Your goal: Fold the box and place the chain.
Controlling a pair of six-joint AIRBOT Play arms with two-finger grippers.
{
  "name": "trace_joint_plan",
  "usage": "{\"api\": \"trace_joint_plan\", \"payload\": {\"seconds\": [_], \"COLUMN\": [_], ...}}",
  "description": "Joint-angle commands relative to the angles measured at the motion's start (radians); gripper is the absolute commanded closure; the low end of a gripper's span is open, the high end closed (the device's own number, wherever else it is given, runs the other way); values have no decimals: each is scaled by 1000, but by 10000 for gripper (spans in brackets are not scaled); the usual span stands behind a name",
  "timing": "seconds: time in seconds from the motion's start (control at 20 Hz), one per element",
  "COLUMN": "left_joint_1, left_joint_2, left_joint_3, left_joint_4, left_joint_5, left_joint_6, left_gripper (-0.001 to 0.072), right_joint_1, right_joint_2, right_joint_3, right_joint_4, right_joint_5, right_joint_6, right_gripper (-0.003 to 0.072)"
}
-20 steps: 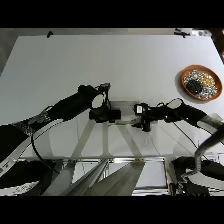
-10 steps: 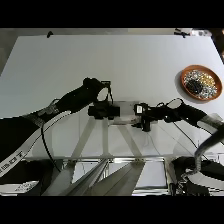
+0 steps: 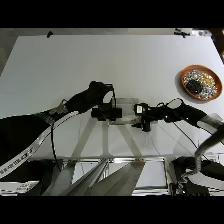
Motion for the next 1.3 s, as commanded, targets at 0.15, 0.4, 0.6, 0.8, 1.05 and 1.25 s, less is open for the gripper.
{"api": "trace_joint_plan", "payload": {"seconds": [0.15, 0.4, 0.6, 0.8, 1.05, 1.25], "left_joint_1": [-22, -22, -22, -22, -22, -32], "left_joint_2": [-32, -32, -32, -32, -32, -46], "left_joint_3": [1, 1, 1, -1, -1, -1], "left_joint_4": [19, 8, 8, 11, 20, 26], "left_joint_5": [26, 12, 9, 10, 12, 5], "left_joint_6": [-4, -37, -47, -44, -44, -44], "left_gripper": [515, 705, 695, 379, 381, 589], "right_joint_1": [1, 1, 1, 1, 1, 1], "right_joint_2": [0, 0, 0, 0, 0, 0], "right_joint_3": [0, 0, 0, 0, 0, 0], "right_joint_4": [0, 0, 0, 0, 0, 0], "right_joint_5": [0, 0, 0, 0, 0, 0], "right_joint_6": [0, 0, 0, 0, 0, 0], "right_gripper": [275, 275, 275, 275, 275, 275]}}
